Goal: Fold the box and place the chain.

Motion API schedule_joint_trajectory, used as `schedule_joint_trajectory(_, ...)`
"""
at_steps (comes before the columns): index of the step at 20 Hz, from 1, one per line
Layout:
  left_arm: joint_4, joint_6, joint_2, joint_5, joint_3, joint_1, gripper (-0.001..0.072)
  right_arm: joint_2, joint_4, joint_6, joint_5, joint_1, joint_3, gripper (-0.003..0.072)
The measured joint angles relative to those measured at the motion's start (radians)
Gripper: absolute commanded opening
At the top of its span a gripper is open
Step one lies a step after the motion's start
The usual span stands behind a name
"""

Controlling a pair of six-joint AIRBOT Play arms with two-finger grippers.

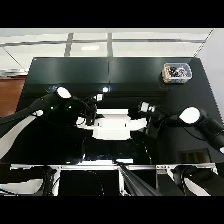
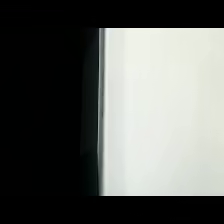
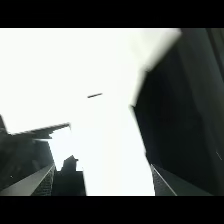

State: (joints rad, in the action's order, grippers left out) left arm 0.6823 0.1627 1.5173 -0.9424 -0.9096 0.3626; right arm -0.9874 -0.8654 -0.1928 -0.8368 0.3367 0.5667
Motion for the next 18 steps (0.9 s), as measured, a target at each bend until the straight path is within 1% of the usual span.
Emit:
schedule_joint_trajectory(9, 0.013, 0.005, 0.0, 0.014, 0.0, 0.0, 0.0027, -0.106, 0.002, 0.117, 0.05, 0.187, -0.011, 0.0704)
schedule_joint_trajectory(14, 0.014, 0.006, 0.0, 0.015, 0.0, 0.0, 0.0027, -0.165, 0.056, 0.13, 0.184, 0.283, -0.012, 0.0703)
schedule_joint_trajectory(18, 0.014, 0.006, 0.0, 0.015, 0.0, 0.0, 0.0027, -0.153, 0.092, 0.117, 0.27, 0.297, 0.003, 0.0703)
